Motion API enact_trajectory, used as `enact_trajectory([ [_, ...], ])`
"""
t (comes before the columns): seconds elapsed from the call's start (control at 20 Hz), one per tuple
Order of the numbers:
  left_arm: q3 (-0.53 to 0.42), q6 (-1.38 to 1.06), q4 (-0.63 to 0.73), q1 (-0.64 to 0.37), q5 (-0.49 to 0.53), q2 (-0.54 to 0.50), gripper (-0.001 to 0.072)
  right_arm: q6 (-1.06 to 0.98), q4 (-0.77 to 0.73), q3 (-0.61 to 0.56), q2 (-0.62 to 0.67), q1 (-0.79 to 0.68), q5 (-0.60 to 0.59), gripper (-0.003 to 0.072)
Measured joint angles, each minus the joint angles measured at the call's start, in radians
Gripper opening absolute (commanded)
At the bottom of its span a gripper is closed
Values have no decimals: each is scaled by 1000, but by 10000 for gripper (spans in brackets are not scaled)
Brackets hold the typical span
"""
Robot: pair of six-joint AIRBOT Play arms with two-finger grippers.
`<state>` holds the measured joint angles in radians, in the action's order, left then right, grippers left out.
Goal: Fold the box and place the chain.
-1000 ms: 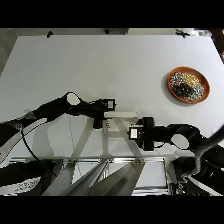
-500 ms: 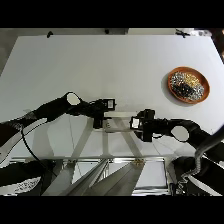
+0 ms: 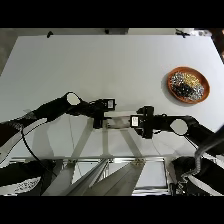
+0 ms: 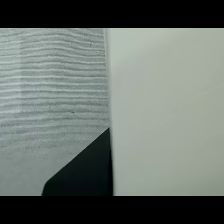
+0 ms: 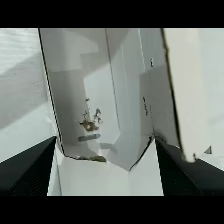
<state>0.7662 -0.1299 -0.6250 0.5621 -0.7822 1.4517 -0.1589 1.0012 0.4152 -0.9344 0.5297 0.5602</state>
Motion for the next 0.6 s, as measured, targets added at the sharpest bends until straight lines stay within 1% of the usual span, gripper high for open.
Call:
enact_trajectory([
  [0.15, 0, 0, 0, 0, 0, 0, 9, 21, -11, 9, -16, -19, 5, 681],
  [0.35, 0, 0, 0, 0, 0, 0, 9, 92, -43, 17, -46, -45, 47, 680],
  [0.6, 0, -1, 0, 0, 0, 0, 9, 169, -89, 51, -114, -58, 84, 680],
])
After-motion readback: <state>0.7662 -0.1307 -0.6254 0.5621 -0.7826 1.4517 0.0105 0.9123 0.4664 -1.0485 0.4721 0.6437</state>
